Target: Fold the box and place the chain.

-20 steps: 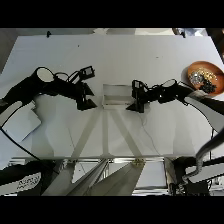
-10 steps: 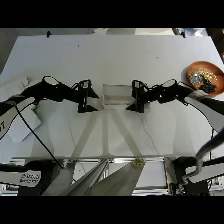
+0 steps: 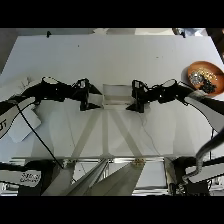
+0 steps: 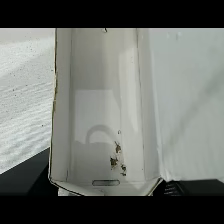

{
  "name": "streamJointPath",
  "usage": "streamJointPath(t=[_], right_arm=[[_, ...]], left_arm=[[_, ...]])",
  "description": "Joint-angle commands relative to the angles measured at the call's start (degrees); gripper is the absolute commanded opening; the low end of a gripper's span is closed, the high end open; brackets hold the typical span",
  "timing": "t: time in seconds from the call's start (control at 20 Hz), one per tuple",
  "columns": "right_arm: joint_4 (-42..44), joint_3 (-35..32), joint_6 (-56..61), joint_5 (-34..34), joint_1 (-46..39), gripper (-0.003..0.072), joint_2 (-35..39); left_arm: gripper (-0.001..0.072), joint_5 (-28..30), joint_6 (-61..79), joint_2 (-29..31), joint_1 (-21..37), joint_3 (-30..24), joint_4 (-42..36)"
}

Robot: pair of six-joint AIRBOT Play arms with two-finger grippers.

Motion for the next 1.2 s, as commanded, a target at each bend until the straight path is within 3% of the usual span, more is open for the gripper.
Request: streamJointPath(t=[0.0,1.0,1.05,1.15], right_arm=[[0.0,0.0,0.0,0.0,0.0,0.0503,0.0],[0.0,0.0,0.0,0.0,0.0,0.0503,0.0],[0.0,0.0,0.0,0.0,0.0,0.0503,0.0],[0.0,0.0,0.0,0.0,0.0,0.0503,0.0]], left_arm=[[0.0699,-0.1,0.7,0.0,-0.6,0.0,-0.8],[0.0695,6.6,-1.1,-2.9,-7.2,0.5,-4.0],[0.0687,6.7,-1.1,-2.9,-7.3,0.5,-3.7],[0.0544,6.6,-1.2,-2.9,-7.3,0.6,-3.4]])
